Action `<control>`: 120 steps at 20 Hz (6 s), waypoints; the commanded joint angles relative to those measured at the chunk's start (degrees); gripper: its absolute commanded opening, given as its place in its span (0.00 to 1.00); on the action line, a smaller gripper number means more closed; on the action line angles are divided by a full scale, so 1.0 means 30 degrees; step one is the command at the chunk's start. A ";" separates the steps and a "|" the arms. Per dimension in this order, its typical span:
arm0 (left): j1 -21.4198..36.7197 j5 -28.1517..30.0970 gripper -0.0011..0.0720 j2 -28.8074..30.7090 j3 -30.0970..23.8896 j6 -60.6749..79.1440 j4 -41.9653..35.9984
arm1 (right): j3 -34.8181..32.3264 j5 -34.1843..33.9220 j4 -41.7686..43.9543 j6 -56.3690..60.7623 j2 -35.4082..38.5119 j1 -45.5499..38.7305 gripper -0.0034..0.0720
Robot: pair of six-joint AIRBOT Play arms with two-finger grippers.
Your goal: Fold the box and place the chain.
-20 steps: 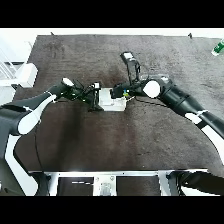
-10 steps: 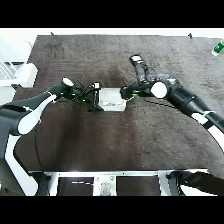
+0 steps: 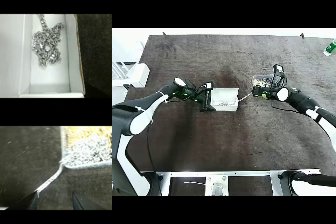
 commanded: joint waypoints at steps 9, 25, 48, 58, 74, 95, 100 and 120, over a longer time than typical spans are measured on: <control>0.0015 0.0007 0.74 0.0007 0.0007 0.0000 0.0007 | 0.2922 -0.1734 0.2849 0.0379 -0.4911 0.0248 0.55; 0.0015 0.0007 0.74 0.0007 0.0007 0.0000 0.0007 | 0.1566 0.1275 0.0605 -0.1931 0.9224 0.3883 0.06; 0.0015 0.0000 0.74 0.0007 0.0007 -0.0007 0.0007 | 0.1523 0.0510 0.0692 -0.0699 0.3432 0.8918 0.06; 0.0015 0.0000 0.74 0.0007 0.0007 -0.0007 0.0007 | 0.1486 0.1231 -0.1151 -0.0707 0.2943 0.7359 0.63; 0.0015 0.0007 0.74 0.0007 0.0007 -0.0007 0.0007 | -0.0517 -0.2696 0.1107 0.0729 -0.1209 0.0036 0.65; 0.0015 0.0007 0.74 0.0007 0.0007 0.0000 0.0007 | 0.0794 -0.2135 0.1902 -0.3461 0.5989 0.3213 0.05; 0.0015 0.0000 0.74 0.0007 0.0007 -0.0007 0.0007 | 0.1421 -0.2135 0.1027 -0.3453 0.9500 0.4998 0.05; 0.0015 0.0000 0.74 0.0007 0.0007 -0.0007 0.0007 | 0.1814 -0.2127 0.0699 -0.2688 0.6543 0.9559 0.05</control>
